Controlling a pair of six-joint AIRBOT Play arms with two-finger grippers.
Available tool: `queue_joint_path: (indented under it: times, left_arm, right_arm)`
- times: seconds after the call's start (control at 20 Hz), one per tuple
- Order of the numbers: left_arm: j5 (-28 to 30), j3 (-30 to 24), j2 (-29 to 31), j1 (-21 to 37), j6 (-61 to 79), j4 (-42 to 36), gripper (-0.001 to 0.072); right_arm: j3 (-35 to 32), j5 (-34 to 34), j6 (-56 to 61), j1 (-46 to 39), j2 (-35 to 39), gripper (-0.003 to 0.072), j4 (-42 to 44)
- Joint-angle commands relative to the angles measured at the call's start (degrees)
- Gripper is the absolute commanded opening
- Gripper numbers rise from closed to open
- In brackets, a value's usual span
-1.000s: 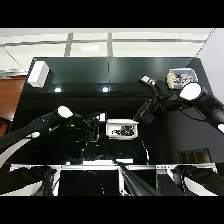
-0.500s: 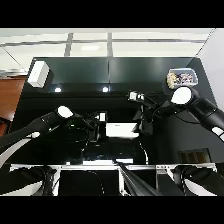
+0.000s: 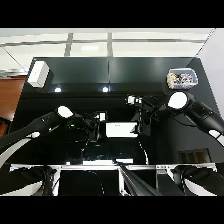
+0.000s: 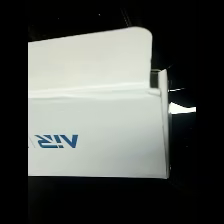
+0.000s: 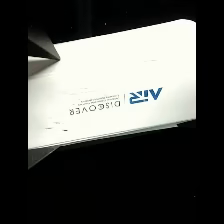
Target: Fold the box and place the chain.
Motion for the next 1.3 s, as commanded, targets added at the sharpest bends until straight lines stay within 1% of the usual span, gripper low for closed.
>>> queue_joint_path:
  times: [0.0,0.05,0.1,0.15,0.2,0.45,0.5,0.7,0.8,1.1,1.25]
  left_arm:
    - [-0.09,0.04,-0.04,0.00,0.02,0.00,0.0442]
    - [-0.09,0.04,-0.04,0.00,0.02,0.00,0.0442]
    - [-0.11,0.04,-0.04,0.00,0.02,0.02,0.0442]
    - [-0.09,0.04,-0.04,0.00,0.04,0.00,0.0442]
    - [-0.09,0.04,-0.04,0.00,0.04,0.00,0.0442]
    - [-0.09,0.04,-0.04,0.02,0.02,0.02,0.0442]
    - [-0.09,0.04,-0.04,0.00,0.04,0.00,0.0442]
    - [-0.09,0.04,-0.04,0.02,0.02,0.00,0.0442]
    - [-0.11,0.04,-0.04,0.00,0.04,0.00,0.0442]
    - [-0.09,0.04,-0.04,0.00,0.02,0.00,0.0442]
    - [-0.04,0.04,-0.04,0.00,0.04,0.00,0.0442]
  right_arm:
    - [-0.11,-0.90,-0.02,0.04,-0.04,0.0445,-0.02]
    - [-0.11,-0.68,-0.02,0.04,-0.04,0.0435,-0.02]
    - [-0.11,-0.66,0.02,0.04,-0.04,0.0350,-0.02]
    - [-0.11,-0.68,0.04,0.02,-0.04,0.0198,-0.04]
    - [-0.11,-0.59,0.02,0.04,-0.04,0.0192,0.00]
    - [-0.72,-0.39,0.02,0.31,-0.04,0.0193,-0.07]
    - [-1.09,-0.15,0.00,0.55,-0.04,0.0209,-0.07]
    - [-1.29,-0.79,0.68,1.53,-0.04,0.0212,-1.22]
    - [-1.29,-1.18,0.87,1.53,-0.04,0.0337,-1.25]
    - [-1.33,-0.74,0.83,1.57,-0.04,0.0335,-1.33]
    - [-1.36,-0.55,0.98,2.89,-0.04,0.0334,-5.29]
